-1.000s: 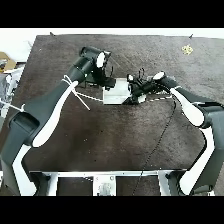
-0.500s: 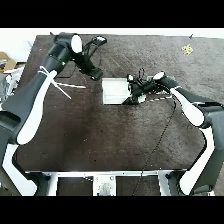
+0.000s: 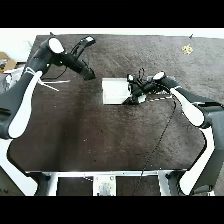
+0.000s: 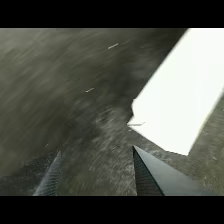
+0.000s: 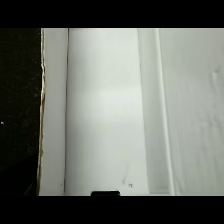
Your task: Fold the box and place the chain.
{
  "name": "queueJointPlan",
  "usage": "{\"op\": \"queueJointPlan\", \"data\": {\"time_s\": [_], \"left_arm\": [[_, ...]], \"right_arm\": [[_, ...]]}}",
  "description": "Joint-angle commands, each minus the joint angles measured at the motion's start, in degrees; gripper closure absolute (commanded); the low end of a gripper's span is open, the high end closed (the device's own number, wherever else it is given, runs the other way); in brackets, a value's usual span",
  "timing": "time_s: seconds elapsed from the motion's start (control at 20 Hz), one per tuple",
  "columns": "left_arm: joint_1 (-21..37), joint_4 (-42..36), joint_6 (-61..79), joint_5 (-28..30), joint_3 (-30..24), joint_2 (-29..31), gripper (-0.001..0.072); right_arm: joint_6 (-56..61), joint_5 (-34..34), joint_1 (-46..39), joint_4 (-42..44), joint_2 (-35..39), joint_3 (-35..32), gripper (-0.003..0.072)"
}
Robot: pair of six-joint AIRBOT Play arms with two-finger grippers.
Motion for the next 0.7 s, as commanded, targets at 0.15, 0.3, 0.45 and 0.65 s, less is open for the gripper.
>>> {"op": "queueJointPlan", "data": {"time_s": [0.15, 0.3, 0.45, 0.65], "left_arm": [[7.06, -22.86, 31.78, -5.03, -11.21, -3.89, 0.0225], [7.06, -25.86, 37.83, -6.95, -11.19, -8.57, 0.0224], [6.62, -26.58, 44.48, -8.28, -11.39, -10.73, 0.0049], [6.51, -26.6, 51.87, -8.57, -12.07, -11.08, 0.0001]], "right_arm": [[0.02, 0.02, 0.0, 0.0, 0.0, 0.0, 0.0245], [0.02, 0.02, 0.0, 0.0, 0.0, 0.0, 0.0245], [0.02, 0.0, 0.0, 0.0, 0.0, 0.0, 0.0245], [0.02, 0.02, 0.0, 0.02, 0.0, 0.0, 0.0244]]}}
